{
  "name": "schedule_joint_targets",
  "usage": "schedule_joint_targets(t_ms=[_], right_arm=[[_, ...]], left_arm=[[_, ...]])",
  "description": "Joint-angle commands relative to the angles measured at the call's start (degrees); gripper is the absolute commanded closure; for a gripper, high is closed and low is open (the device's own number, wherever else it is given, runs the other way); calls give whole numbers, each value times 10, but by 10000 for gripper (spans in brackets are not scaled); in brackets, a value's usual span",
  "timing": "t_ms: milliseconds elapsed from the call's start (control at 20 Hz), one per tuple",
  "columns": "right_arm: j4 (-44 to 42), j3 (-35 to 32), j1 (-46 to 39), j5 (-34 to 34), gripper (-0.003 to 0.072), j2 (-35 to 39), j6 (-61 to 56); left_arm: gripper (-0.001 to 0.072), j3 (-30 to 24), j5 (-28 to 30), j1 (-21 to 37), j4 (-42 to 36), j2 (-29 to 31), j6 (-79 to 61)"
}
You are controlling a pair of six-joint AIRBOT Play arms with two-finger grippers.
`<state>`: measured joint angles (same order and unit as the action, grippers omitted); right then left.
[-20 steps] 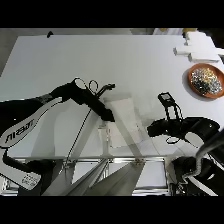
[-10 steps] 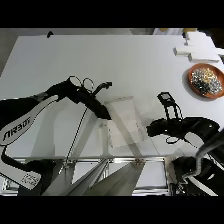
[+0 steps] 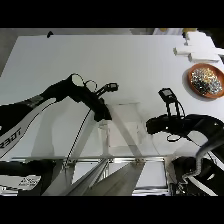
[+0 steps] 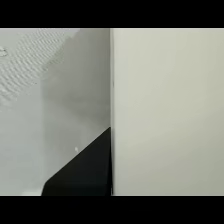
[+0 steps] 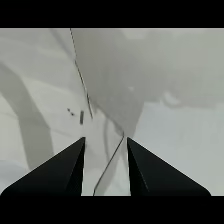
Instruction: Fold the box and place the chain.
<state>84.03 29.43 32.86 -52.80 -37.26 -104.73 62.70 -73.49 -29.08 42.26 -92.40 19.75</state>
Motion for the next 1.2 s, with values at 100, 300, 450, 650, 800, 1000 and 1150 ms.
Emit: schedule_joint_targets(t_ms=[100,300,450,650,800,1000,1150], right_arm=[[19,53,0,-19,389,56,17],[17,52,0,-85,389,91,17],[16,52,0,-83,389,93,16],[8,52,0,-59,389,93,16],[10,52,0,-58,389,90,17],[10,52,0,-58,389,82,17],[10,45,0,-50,389,78,17]], left_arm=[[718,-9,39,-39,50,106,19],[717,-136,151,-39,23,199,-59],[710,-180,182,-39,20,209,-156],[711,-180,240,-40,8,174,-184],[711,-178,254,-49,-28,147,-184],[711,-169,267,-71,-11,111,-183],[711,-140,246,-76,24,94,-182]])
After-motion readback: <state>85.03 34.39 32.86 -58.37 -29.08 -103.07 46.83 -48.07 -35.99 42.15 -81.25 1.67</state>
